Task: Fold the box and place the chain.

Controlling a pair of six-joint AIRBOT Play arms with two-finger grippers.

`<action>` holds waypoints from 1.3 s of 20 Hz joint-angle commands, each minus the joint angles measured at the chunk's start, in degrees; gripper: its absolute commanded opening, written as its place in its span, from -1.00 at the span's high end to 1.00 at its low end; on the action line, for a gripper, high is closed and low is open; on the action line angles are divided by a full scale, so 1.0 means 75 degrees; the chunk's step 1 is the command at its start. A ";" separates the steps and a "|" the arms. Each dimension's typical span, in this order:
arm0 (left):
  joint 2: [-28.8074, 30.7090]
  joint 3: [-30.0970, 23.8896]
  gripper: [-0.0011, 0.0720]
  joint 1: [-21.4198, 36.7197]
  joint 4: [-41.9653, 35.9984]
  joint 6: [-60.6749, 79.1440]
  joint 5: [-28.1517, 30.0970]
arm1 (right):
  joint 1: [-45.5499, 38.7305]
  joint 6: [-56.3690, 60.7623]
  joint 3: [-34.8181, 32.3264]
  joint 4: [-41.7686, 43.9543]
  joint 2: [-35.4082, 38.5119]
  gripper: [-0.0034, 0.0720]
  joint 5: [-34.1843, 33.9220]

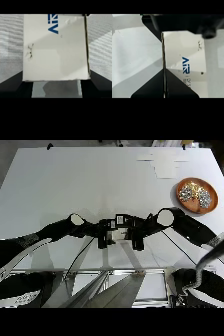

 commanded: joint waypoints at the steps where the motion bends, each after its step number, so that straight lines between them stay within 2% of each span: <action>1: 0.0006 -0.0003 0.40 -0.0003 0.0000 0.0009 -0.0012 | 0.0000 0.0026 -0.0085 -0.0020 -0.0058 0.86 -0.0128; 13: 0.0006 -0.0003 0.40 -0.0003 0.0000 0.0009 -0.0012 | 0.0000 0.0163 -0.0125 -0.0020 -0.0265 0.86 -0.0131; 17: 0.0006 -0.0003 0.40 -0.0003 0.0000 0.0006 -0.0012 | -0.0003 0.0256 -0.0117 -0.0026 0.0201 0.86 -0.0364; 22: 0.0006 -0.0003 0.40 -0.0003 0.0000 0.0009 -0.0012 | -0.0912 0.2119 -0.0117 -0.0909 0.1539 0.86 -0.0455; 26: 0.0006 -0.0003 0.40 -0.0003 0.0000 0.0009 -0.0015 | -0.2506 0.5173 -0.0122 -0.2987 0.2075 0.86 0.0600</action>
